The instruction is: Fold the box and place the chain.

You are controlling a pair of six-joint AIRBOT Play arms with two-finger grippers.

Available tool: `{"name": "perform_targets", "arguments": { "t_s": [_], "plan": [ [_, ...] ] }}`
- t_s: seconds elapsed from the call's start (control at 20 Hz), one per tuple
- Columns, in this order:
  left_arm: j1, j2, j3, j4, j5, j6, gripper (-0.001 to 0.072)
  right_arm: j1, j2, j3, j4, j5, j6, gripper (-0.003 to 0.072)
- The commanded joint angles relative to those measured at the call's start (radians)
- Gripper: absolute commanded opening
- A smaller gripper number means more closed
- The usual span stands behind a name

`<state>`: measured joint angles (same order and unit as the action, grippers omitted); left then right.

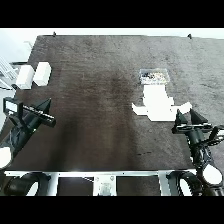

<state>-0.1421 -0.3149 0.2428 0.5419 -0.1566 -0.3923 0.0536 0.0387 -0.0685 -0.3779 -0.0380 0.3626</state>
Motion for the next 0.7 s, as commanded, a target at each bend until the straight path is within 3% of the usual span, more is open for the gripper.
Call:
{"name": "perform_targets", "arguments": {
  "t_s": [0.0,0.35,0.5,0.65],
  "plan": [
    [0.0,0.001,0.0,0.0,0.0,0.0,0.0024,0.0,0.001,0.0,0.0,0.0,0.0,0.0542],
    [0.0,0.001,0.0,0.0,0.0,0.0,0.0024,0.0,0.003,0.04,-0.001,-0.009,-0.022,0.0539],
    [0.0,0.001,0.0,0.0,0.0,0.0,0.0024,-0.001,-0.031,0.122,0.001,-0.134,-0.026,0.0516],
    [0.0,0.001,0.0,0.0,0.0,0.0,0.0024,-0.002,-0.18,0.22,0.026,-0.264,-0.019,0.0495]
  ]
}}
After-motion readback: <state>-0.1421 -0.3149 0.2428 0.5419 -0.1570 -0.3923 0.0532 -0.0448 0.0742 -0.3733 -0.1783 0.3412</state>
